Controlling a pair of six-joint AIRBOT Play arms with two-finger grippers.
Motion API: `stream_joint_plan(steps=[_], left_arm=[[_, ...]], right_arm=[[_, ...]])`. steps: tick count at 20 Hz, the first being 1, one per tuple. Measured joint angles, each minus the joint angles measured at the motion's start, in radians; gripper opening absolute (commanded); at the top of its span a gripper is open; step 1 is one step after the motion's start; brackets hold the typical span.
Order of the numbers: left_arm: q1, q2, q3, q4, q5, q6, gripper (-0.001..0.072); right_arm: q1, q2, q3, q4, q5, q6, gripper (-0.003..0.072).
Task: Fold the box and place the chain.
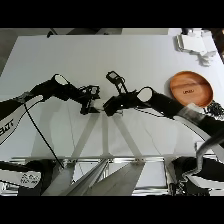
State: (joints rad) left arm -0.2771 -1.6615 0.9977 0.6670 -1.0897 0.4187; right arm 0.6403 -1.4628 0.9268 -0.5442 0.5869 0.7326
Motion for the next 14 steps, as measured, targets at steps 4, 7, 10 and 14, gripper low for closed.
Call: stream_joint_plan(steps=[4, 7, 10, 14], left_arm=[[0.0, 0.0, 0.0, 0.0, 0.0, 0.0, 0.0433], [0.0, 0.0, 0.0, 0.0, 0.0, 0.0, 0.0433], [0.0, 0.0, 0.0, -0.001, 0.001, -0.001, 0.0433], [0.0, 0.0, 0.0, -0.001, 0.001, -0.001, 0.0433]], right_arm=[[-0.001, -0.051, 0.0, 0.037, 0.006, 0.016, 0.0018], [-0.004, -0.055, 0.0, 0.041, 0.006, 0.02, 0.0018], [-0.033, -0.025, -0.002, 0.029, 0.005, 0.023, 0.0018], [-0.122, 0.08, -0.001, -0.033, 0.018, 0.058, 0.0018]])
